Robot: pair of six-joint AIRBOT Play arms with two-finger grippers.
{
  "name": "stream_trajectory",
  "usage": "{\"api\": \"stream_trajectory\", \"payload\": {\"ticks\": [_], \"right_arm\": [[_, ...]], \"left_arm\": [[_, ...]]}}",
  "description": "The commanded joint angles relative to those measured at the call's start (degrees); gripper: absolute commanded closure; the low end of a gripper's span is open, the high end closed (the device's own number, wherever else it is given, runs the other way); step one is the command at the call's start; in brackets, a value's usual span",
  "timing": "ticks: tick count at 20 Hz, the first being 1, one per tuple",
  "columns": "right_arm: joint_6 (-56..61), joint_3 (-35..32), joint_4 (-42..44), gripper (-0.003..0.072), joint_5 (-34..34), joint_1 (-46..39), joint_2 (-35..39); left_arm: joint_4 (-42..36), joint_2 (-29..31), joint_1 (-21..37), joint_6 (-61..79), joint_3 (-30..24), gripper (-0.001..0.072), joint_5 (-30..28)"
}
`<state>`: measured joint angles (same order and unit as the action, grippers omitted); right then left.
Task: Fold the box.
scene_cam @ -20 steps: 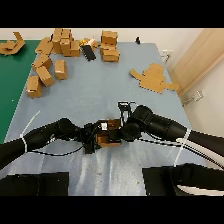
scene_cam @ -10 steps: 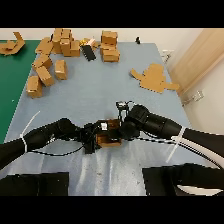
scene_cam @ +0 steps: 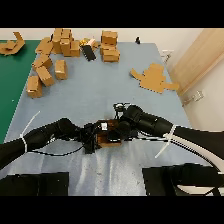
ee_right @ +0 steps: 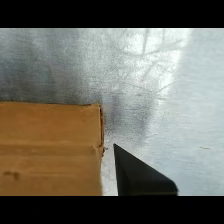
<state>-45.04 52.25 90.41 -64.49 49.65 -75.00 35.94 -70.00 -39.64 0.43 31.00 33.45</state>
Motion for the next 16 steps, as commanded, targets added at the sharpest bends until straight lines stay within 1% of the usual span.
{"api": "stream_trajectory", "payload": {"ticks": [1, 3, 4, 6, 9, 10, 11, 12, 13, 16], "right_arm": [[-0.04, 0.26, 0.28, 0.0388, -0.04, 0.13, -1.25], [-0.39, 0.76, 0.28, 0.0528, -0.02, 0.13, -1.77], [-0.81, 0.98, 0.33, 0.0554, 0.02, 0.13, -2.03], [-1.6, 1.01, 0.94, 0.0671, 0.0, 0.17, -2.1], [-1.57, 1.01, 0.92, 0.068, -0.24, 0.94, -2.1], [-1.57, 1.03, 0.92, 0.0678, -0.22, 0.94, -2.05], [-1.53, 1.25, 0.92, 0.0552, -0.31, 0.94, -2.05], [-1.53, 1.49, 0.9, 0.0404, -0.33, 0.94, -1.92], [-1.53, 1.81, 0.76, 0.0385, -0.52, 0.94, -1.79], [-1.51, 2.73, 0.15, 0.0384, -2.45, 0.92, -1.53]], "left_arm": [[0.0, -0.02, 0.0, 0.04, 0.02, 0.0209, 0.0], [0.02, -0.02, 0.0, 0.04, 0.02, 0.0209, 0.02], [0.02, -0.02, 0.0, 0.02, 0.02, 0.0209, 0.0], [0.02, -0.02, 0.0, 0.04, 0.02, 0.0209, -0.02], [0.02, -0.02, 0.0, 0.02, 0.02, 0.0209, 0.0], [0.02, -0.02, 0.0, 0.02, 0.02, 0.0209, -0.02], [0.02, -0.02, 0.0, 0.02, 0.02, 0.0209, -0.02], [0.02, -0.02, 0.0, 0.02, 0.02, 0.0209, 0.0], [0.02, -0.02, -0.02, 0.02, 0.02, 0.0209, 0.0], [0.02, -0.02, -0.02, 0.04, 0.02, 0.0209, 0.0]]}}
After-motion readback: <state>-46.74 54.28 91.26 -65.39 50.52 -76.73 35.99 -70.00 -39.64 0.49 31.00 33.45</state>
